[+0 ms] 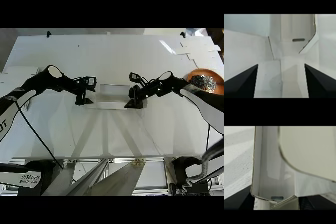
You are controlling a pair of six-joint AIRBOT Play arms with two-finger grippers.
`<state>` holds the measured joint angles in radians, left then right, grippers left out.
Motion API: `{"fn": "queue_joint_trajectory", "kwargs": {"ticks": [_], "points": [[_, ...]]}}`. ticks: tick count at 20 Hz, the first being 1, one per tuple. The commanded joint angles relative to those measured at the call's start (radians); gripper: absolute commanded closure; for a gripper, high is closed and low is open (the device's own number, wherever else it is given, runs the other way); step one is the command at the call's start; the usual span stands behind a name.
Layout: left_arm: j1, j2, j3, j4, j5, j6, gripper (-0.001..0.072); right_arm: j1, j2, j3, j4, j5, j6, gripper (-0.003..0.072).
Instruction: Fold the box and place the chain.
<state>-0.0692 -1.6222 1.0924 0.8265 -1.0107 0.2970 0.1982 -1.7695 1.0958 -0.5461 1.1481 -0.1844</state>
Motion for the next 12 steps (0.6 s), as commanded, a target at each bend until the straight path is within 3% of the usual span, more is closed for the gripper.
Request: {"fn": "queue_joint_trajectory", "kwargs": {"ticks": [1,4,6,10,12], "points": [[-0.022,-0.008,-0.005,-0.029,-0.015,0.048,0.0078,0.0,0.0,0.001,0.0,0.0,0.0,0.0253],[-0.039,-0.008,-0.005,-0.029,-0.045,0.071,0.0096,0.0,0.0,0.001,0.0,0.0,0.0,0.0253],[-0.045,-0.008,-0.005,-0.029,-0.05,0.071,0.0212,0.0,0.0,0.001,0.0,0.0,0.0,0.0253],[-0.045,-0.008,-0.005,-0.029,-0.064,0.07,0.0239,0.0,0.0,0.001,0.0,0.0,0.0,0.0253],[-0.045,-0.008,-0.005,-0.029,-0.08,0.071,0.0384,0.0,0.0,0.001,0.0,0.0,0.0,0.0253]]}}
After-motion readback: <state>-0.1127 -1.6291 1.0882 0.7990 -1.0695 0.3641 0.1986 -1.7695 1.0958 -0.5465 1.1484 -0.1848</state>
